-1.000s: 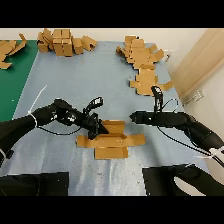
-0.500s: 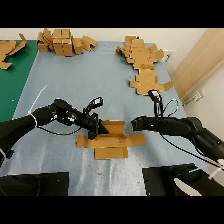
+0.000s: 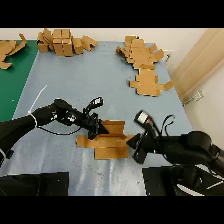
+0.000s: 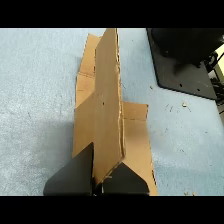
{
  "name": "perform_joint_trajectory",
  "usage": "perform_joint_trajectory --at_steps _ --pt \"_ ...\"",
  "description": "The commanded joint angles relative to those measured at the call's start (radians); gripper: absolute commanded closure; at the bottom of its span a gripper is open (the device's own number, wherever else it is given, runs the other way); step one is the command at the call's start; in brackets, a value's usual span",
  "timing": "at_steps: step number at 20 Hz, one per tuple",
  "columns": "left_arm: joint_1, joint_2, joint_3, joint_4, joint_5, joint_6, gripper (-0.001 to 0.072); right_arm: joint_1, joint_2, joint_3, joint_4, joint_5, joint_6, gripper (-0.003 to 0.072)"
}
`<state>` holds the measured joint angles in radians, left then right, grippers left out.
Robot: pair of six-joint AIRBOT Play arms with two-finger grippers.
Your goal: Fold the box.
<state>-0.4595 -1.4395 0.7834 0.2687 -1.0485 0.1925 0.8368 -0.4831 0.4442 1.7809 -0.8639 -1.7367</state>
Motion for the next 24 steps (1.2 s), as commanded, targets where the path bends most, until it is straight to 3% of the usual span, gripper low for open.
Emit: perform_joint_trajectory --at_steps 1,3,6,8,9,10,18,24 --pt "0.000 0.001 0.001 0.000 0.000 0.000 0.0696 0.326 -0.060 -0.003 -0.337 -0.084 0.141 0.0684" --pt "0.000 0.001 0.001 0.000 0.000 0.000 0.0696 0.497 -0.090 -0.025 -0.597 -0.064 0.308 0.0684" --pt "0.000 0.001 0.001 0.000 0.000 0.000 0.0696 0.645 -0.148 -0.063 -0.647 0.034 0.350 0.0655" --pt "-0.001 0.001 0.001 0.000 0.000 0.000 0.0696 0.663 -0.206 -0.064 -0.656 0.044 0.350 0.0285" --pt "0.000 0.001 0.001 0.000 0.000 0.000 0.0696 0.662 -0.233 -0.063 -0.676 0.049 0.351 0.0167" --pt "0.000 0.001 0.001 0.000 0.000 0.000 0.0696 0.662 -0.258 -0.063 -0.697 0.051 0.351 0.0143" --pt "0.000 0.001 0.001 0.000 0.000 0.000 0.0696 0.662 -0.422 -0.063 -0.978 0.052 0.614 0.0143" --pt "0.000 0.001 0.001 0.000 0.000 0.000 0.0696 0.662 -0.422 -0.063 -1.008 0.051 0.681 0.0151"
